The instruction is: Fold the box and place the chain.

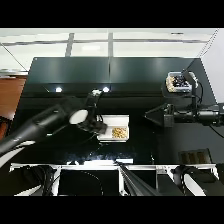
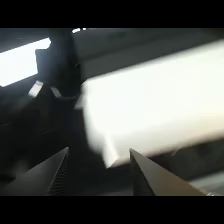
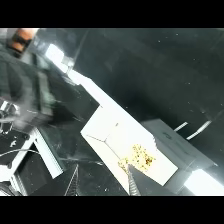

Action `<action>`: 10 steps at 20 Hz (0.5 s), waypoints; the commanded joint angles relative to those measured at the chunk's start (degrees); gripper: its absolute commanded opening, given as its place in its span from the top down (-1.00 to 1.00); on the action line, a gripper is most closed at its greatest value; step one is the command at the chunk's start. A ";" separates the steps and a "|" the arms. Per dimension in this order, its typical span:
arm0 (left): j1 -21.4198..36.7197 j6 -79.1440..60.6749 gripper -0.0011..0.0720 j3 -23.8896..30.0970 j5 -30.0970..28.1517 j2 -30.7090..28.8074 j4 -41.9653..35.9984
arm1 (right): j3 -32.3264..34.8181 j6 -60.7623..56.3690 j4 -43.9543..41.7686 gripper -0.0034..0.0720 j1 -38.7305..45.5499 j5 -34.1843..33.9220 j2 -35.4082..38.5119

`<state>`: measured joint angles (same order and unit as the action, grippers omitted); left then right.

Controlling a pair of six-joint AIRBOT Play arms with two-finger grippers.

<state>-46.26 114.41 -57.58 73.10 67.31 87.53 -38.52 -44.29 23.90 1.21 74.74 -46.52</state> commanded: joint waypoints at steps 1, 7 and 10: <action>7.17 -19.89 -0.25 3.28 6.49 -10.69 1.16 | -0.09 -0.11 0.00 -0.12 1.64 1.22 0.07; 34.49 -70.75 -0.50 24.87 -6.80 -19.89 -47.54 | -0.09 -1.38 0.13 -0.12 1.64 -2.67 0.07; 33.94 -92.19 -1.00 33.03 -17.90 -18.80 -47.56 | -0.09 -1.79 0.22 -0.12 1.57 -2.95 0.07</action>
<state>-15.62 48.10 -32.56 65.01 49.04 49.34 -38.54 -45.47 24.03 2.79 72.75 -46.50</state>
